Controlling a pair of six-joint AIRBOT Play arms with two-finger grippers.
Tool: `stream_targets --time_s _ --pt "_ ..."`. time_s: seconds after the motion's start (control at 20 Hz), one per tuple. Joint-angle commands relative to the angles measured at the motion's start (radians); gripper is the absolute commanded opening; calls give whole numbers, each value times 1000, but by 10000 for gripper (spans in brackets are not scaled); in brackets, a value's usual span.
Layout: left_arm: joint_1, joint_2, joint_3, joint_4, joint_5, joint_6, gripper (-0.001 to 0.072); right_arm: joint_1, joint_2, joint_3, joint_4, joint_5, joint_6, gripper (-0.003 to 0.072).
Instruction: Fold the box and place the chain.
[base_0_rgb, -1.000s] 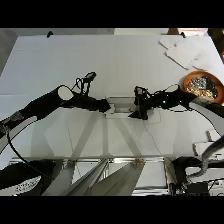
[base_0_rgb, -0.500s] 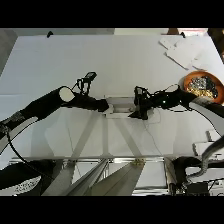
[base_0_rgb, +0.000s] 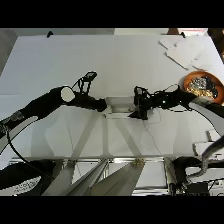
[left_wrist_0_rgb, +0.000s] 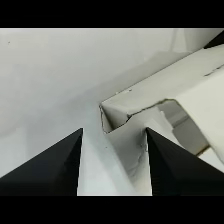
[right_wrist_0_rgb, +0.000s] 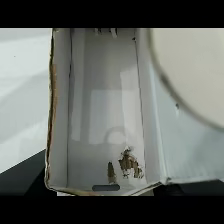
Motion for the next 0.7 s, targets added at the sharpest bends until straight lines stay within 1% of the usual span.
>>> stream_targets --time_s 0.0,0.05,0.2,0.3,0.4,0.65 --pt "-27 0 59 0 -60 -36 414 0 0 0 1 0 0 519" --pt "-39 0 71 0 -71 -68 412 0 0 0 1 0 0 519" --pt "-63 -7 81 3 -98 -96 346 0 0 0 1 0 0 519" --pt "-70 -21 81 19 -130 -97 346 0 0 0 1 0 0 519" --pt "-73 -26 81 65 -152 -115 347 0 0 0 1 0 0 519" --pt "-73 -26 81 241 -154 -230 345 0 0 0 1 0 0 519"
